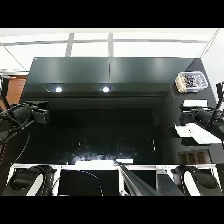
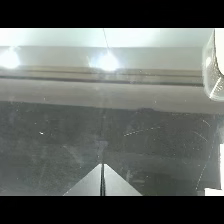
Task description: Fold the box and place the chain.
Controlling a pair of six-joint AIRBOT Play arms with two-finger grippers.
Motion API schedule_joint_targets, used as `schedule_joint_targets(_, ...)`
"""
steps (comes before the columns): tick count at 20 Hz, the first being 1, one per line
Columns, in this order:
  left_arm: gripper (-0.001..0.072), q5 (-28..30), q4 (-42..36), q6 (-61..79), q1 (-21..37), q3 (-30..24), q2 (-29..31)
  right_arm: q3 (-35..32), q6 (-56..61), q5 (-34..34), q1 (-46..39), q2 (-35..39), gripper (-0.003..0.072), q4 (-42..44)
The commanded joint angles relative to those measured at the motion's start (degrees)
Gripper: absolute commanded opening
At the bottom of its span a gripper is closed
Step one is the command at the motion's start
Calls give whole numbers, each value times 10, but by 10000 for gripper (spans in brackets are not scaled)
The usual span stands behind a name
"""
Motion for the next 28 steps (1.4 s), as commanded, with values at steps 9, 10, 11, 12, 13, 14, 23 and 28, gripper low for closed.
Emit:
schedule_joint_targets(9,26,0,0,0,0,0,0,0,0,0,0,0,16,0)
schedule_joint_targets(10,26,0,0,0,0,0,0,0,0,0,0,0,15,0)
schedule_joint_targets(11,26,0,0,0,0,0,0,0,0,0,0,0,15,0)
schedule_joint_targets(12,26,0,0,0,0,0,0,0,0,0,0,0,15,0)
schedule_joint_targets(13,26,0,0,0,0,0,0,0,0,0,0,0,16,0)
schedule_joint_targets(14,27,0,0,0,0,0,0,0,0,-1,0,0,15,0)
schedule_joint_targets(23,26,62,-3,0,0,-1,-1,0,0,-243,0,-3,15,54)
schedule_joint_targets(28,714,179,-113,-1,0,-7,-45,68,-22,-553,-41,-130,447,51)
